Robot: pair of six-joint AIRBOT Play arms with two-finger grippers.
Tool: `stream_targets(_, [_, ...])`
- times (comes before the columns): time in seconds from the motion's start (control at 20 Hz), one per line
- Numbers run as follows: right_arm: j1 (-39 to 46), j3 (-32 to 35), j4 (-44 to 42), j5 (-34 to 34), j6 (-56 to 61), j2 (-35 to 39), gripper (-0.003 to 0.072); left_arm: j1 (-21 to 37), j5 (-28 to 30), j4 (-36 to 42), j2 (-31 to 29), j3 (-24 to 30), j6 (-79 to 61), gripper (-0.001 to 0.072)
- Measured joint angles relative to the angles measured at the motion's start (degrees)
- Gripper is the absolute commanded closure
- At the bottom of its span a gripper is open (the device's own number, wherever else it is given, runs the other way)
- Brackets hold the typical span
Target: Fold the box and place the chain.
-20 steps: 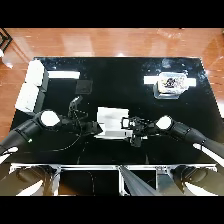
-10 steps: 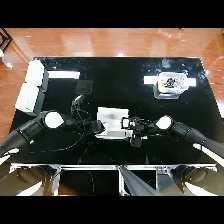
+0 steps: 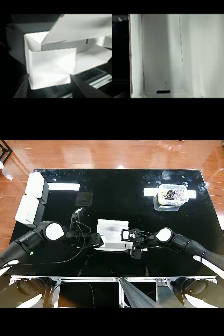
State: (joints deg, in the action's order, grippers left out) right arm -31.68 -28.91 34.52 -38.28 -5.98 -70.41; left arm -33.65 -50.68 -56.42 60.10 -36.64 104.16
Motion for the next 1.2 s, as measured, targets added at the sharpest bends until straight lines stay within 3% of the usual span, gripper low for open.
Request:
stream_targets(0.05, [0.0,0.0,0.0,0.0,0.0,0.0,0.0451,-0.1,-0.2,-0.1,0.1,0.0,0.7,0.0164])
stream_targets(0.75, [0.0,0.0,0.0,0.0,0.0,0.0,0.0451,-2.5,1.0,-5.3,1.3,-0.5,9.9,0.0164])
stream_targets(1.2, [0.0,0.0,0.0,0.0,0.0,0.0,0.0451,-5.4,-1.4,-9.2,7.0,-6.6,11.0,0.0164])
